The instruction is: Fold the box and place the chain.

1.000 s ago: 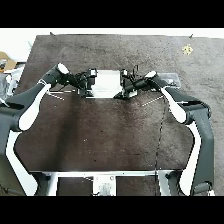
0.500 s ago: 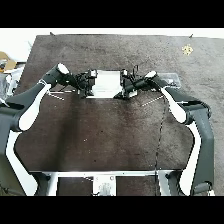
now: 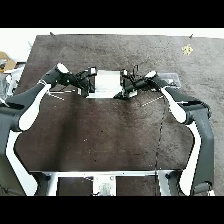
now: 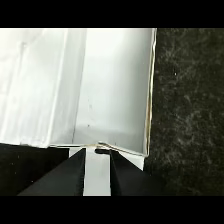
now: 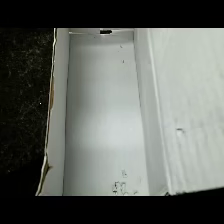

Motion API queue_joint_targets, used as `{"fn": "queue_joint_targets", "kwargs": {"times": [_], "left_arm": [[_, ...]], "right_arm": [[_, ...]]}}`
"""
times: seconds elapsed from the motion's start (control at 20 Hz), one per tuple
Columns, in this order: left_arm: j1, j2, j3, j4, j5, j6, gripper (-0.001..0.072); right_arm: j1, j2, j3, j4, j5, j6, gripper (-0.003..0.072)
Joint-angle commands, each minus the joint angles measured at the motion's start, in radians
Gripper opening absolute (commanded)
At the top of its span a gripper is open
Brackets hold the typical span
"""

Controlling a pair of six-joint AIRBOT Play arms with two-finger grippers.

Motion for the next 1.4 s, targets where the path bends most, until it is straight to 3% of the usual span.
{"fn": "queue_joint_targets", "kwargs": {"times": [0.0, 0.15, 0.65, 0.7, 0.75, 0.8, 0.95, 1.05, 1.1, 1.15, 1.2, 1.3, 1.35], "left_arm": [[-0.003, -0.01, -0.007, -0.076, -0.004, 0.012, 0.0161], [-0.021, -0.046, -0.007, -0.106, -0.009, 0.126, 0.0162], [-0.023, -0.053, -0.007, -0.145, 0.007, 0.13, 0.0191], [-0.023, -0.053, -0.007, -0.146, 0.002, 0.13, 0.0345], [-0.023, -0.053, -0.007, -0.146, 0.003, 0.127, 0.0633], [-0.023, -0.053, -0.007, -0.146, 0.005, 0.119, 0.0671], [-0.022, -0.053, -0.007, -0.144, 0.006, 0.118, 0.067], [-0.022, -0.053, -0.007, -0.142, 0.006, 0.087, 0.0581], [-0.02, -0.053, -0.006, -0.142, 0.0, 0.073, 0.0579], [-0.012, -0.053, -0.006, -0.142, -0.012, 0.062, 0.0475], [0.0, -0.053, -0.005, -0.142, -0.029, 0.048, 0.0269], [0.028, -0.052, 0.008, -0.143, -0.082, -0.005, 0.0213], [0.045, -0.052, 0.023, -0.143, -0.127, -0.04, 0.0023]], "right_arm": [[0.001, 0.001, 0.001, 0.0, 0.0, 0.0, 0.0442], [0.001, 0.001, 0.001, 0.0, 0.0, 0.0, 0.0442], [0.001, 0.001, 0.001, 0.0, 0.0, 0.0, 0.0442], [0.001, 0.001, 0.001, 0.0, 0.0, 0.0, 0.0442], [0.001, 0.001, 0.001, 0.0, 0.0, 0.0, 0.0442], [0.001, 0.001, 0.001, 0.0, 0.0, 0.0, 0.0442], [0.001, 0.001, 0.001, 0.0, 0.0, 0.0, 0.0442], [0.001, 0.001, 0.001, 0.0, 0.0, 0.0, 0.0442], [0.001, 0.001, 0.001, 0.0, 0.0, 0.0, 0.0442], [0.001, 0.001, 0.001, 0.0, 0.0, 0.0, 0.0442], [0.001, 0.001, 0.001, 0.0, 0.0, 0.0, 0.0442], [0.001, 0.001, 0.001, 0.0, 0.0, 0.0, 0.0442], [0.001, 0.001, 0.001, 0.0, 0.0, 0.0, 0.0442]]}}
